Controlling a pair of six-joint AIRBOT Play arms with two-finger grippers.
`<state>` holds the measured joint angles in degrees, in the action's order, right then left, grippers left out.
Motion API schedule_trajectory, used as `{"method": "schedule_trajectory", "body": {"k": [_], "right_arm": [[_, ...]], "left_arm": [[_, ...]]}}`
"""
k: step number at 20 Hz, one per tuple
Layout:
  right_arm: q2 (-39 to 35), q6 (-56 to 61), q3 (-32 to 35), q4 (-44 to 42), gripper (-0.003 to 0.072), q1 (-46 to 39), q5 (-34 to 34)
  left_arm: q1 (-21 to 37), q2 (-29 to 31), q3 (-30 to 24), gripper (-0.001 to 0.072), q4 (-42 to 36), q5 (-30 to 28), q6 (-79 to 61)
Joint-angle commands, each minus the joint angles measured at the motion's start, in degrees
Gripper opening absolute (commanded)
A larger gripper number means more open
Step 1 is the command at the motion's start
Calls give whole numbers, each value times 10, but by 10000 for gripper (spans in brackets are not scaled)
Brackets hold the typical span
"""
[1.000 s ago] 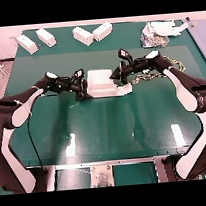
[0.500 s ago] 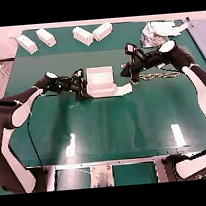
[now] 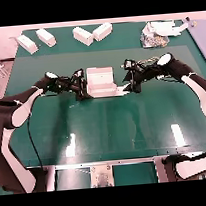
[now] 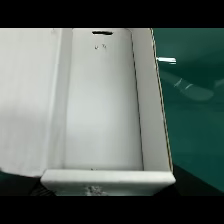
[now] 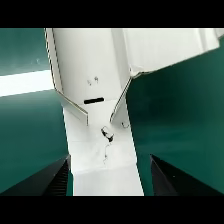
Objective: Fold the box and place the chain.
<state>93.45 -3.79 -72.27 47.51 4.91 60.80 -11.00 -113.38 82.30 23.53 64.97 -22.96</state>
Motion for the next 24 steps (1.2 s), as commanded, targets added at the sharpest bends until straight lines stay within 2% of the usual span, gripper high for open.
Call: {"method": "schedule_trajectory", "body": {"k": [1, 8, 10, 12, 14, 20, 24], "right_arm": [[14, -31, 8, -56, 557, 3, -14], [35, -40, 8, -69, 552, 24, -14], [37, -43, 8, -71, 362, 33, -14], [40, -65, 8, -72, 349, 41, -15], [43, -75, 8, -88, 249, 47, -14], [50, -104, 8, -148, 254, 54, -18], [71, -115, 8, -161, 294, 54, -19]], "left_arm": [[0, 0, 0, 513, 0, 0, 0], [0, 0, 0, 513, 0, 0, 0], [0, 0, 0, 513, 0, 0, 0], [0, 0, 0, 513, 0, 0, 0], [0, 0, 0, 513, 0, 0, 0], [0, 0, 0, 513, 0, 0, 0], [0, 0, 0, 514, 0, 0, 0]]}}
